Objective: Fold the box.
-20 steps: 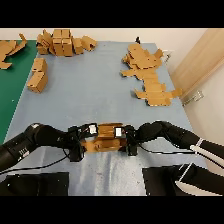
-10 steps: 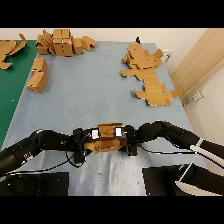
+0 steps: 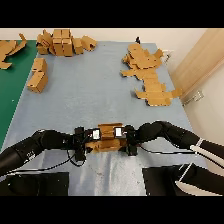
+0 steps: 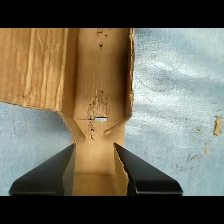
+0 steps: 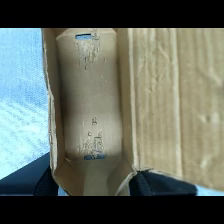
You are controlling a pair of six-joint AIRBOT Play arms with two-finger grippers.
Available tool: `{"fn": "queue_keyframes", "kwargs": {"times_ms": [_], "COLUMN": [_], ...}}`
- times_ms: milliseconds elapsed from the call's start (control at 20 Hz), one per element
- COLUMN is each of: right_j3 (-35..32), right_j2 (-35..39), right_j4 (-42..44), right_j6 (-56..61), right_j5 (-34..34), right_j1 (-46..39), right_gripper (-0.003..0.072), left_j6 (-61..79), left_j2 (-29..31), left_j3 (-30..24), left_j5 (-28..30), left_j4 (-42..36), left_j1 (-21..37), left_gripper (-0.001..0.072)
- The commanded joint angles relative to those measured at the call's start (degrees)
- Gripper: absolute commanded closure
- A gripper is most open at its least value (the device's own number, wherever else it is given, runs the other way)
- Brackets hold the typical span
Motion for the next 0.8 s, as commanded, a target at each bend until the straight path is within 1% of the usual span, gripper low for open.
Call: {"fn": "queue_keyframes", "kwargs": {"times_ms": [0, 150, 400, 450, 500, 750], "right_j3": [0.0, 0.0, 0.0, 0.0, 0.0, 0.0], "right_j2": [0.0, 0.0, 0.0, 0.0, 0.0, 0.0], "right_j4": [0.1, 0.1, 0.1, 0.1, 0.1, 0.1], "right_j6": [0.0, 0.0, 0.0, 0.0, 0.0, 0.0], "right_j5": [0.1, 0.0, 0.1, 0.0, 0.0, 0.0], "right_j1": [0.0, 0.0, 0.0, 0.0, 0.0, 0.0], "right_gripper": [0.0187, 0.0187, 0.0187, 0.0187, 0.0187, 0.0187], "left_j6": [2.9, 5.1, 5.1, 5.1, 5.1, 5.4], "left_j2": [-0.1, -0.1, -0.1, -0.1, -0.2, -1.9], "left_j3": [0.0, 0.0, 0.0, 0.0, 0.0, 0.0], "left_j5": [0.5, 0.3, 0.1, -0.2, -0.2, 0.2], "left_j4": [-4.0, -6.6, -7.4, -7.3, -7.3, -7.5], "left_j1": [-0.3, -0.3, -0.3, -0.3, -0.3, -0.7], "left_gripper": [0.0364, 0.0366, 0.0374, 0.0591, 0.0678, 0.0678]}}
